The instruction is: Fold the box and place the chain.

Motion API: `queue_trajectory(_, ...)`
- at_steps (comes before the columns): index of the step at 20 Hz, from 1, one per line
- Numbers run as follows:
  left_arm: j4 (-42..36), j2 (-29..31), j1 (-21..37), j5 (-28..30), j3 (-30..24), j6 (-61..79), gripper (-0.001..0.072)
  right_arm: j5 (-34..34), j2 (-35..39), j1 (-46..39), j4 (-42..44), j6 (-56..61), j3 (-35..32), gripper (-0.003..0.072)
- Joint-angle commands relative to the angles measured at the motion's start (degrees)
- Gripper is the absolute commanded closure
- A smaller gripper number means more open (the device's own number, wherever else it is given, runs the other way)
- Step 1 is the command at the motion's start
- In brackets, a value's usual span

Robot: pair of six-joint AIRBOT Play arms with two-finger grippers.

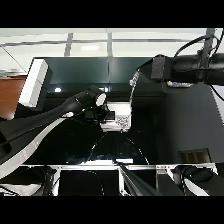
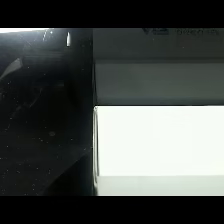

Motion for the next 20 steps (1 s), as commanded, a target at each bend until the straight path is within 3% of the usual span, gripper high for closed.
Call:
queue_trajectory(1,0.0,0.0,0.0,0.0,0.0,0.0,0.0679,-2.1,0.0,0.2,3.0,-1.3,2.3,0.0664)
queue_trajectory(5,0.0,0.0,0.0,0.0,0.0,0.0,0.0679,-1.0,-0.4,0.4,2.6,-1.7,4.0,0.0664)
queue_trajectory(9,0.0,0.0,0.0,0.0,0.0,0.0,0.0679,1.0,-2.2,3.3,2.7,-1.7,0.4,0.0664)
queue_trajectory(14,0.0,0.0,0.0,0.0,0.0,0.0,0.0679,0.4,-3.9,4.5,1.4,-1.4,-12.2,0.0664)
queue_trajectory(17,0.0,0.0,0.0,0.0,0.0,0.0,0.0679,-6.6,-5.9,4.5,1.5,-1.0,-21.9,0.0664)
queue_trajectory(20,0.0,0.0,0.0,0.0,0.0,0.0,0.0679,-9.9,-9.7,4.5,1.5,-1.0,-26.2,0.0664)
